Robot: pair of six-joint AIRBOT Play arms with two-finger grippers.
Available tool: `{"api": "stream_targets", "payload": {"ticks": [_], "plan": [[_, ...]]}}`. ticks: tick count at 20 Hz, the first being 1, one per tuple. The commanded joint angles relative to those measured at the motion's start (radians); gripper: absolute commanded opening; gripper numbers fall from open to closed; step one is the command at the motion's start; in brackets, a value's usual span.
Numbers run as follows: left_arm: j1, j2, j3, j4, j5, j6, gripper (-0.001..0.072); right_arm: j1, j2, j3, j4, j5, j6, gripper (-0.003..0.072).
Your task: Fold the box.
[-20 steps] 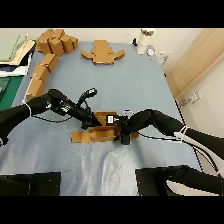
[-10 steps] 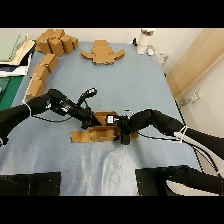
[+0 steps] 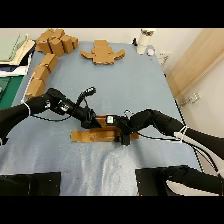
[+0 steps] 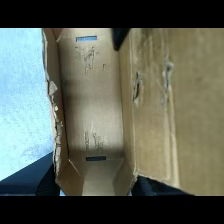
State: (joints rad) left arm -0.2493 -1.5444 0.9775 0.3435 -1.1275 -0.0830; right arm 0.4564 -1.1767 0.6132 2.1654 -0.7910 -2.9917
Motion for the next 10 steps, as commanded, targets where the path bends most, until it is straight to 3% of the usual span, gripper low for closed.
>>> {"api": "stream_targets", "payload": {"ticks": [1, 5, 6, 7, 9, 10], "plan": [[0.016, 0.017, 0.008, 0.050, -0.013, -0.080, 0.0430, 0.000, 0.000, 0.000, 0.000, 0.004, 0.000, 0.0520], [0.037, 0.101, 0.008, 0.282, -0.024, -0.269, 0.0434, 0.000, 0.000, 0.000, -0.004, 0.004, 0.000, 0.0520], [0.039, 0.126, 0.008, 0.351, -0.035, -0.333, 0.0610, 0.000, 0.000, 0.000, -0.004, 0.003, -0.001, 0.0521], [0.040, 0.148, 0.008, 0.413, -0.036, -0.434, 0.0695, 0.000, 0.000, 0.000, -0.004, 0.003, 0.000, 0.0520], [0.039, 0.178, 0.008, 0.442, -0.109, -0.640, 0.0694, 0.000, 0.000, 0.000, -0.004, 0.003, 0.000, 0.0519], [0.035, 0.181, 0.008, 0.436, -0.161, -0.710, 0.0618, 0.000, 0.000, 0.000, -0.004, 0.003, 0.000, 0.0519]]}}
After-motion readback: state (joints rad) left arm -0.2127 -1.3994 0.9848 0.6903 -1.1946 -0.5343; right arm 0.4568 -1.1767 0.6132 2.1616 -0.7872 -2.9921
